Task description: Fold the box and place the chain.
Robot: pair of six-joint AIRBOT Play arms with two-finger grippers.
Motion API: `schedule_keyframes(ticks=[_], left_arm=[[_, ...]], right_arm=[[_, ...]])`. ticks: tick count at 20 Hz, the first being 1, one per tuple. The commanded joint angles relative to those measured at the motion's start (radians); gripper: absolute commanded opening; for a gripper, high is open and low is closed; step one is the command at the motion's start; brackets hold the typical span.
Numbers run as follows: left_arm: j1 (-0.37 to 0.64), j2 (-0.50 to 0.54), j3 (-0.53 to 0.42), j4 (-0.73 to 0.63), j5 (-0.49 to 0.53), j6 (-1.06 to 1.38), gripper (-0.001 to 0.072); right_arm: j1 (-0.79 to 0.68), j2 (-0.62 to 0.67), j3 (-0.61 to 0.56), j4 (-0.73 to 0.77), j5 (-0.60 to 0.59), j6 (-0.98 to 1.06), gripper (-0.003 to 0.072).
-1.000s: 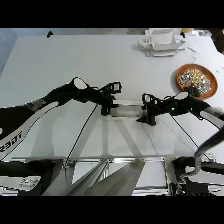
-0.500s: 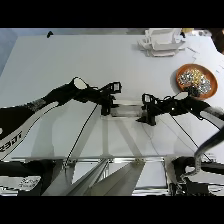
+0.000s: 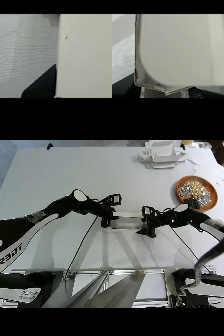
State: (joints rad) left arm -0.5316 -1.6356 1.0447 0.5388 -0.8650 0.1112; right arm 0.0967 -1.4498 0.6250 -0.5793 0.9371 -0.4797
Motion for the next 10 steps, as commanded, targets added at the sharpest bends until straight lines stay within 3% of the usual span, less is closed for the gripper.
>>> schedule_keyframes(ticks=[1,8,10], left_arm=[[0.000,0.000,0.000,0.000,0.000,0.000,0.0011],[0.000,0.000,0.000,0.000,-0.008,-0.003,0.0011],[0.000,0.000,0.000,0.000,-0.051,-0.006,0.0010]], right_arm=[[0.000,0.000,0.000,0.000,-0.002,0.000,0.0404],[0.000,0.000,0.000,0.000,-0.002,0.000,0.0404],[0.000,0.000,0.000,0.000,-0.002,0.000,0.0404]])
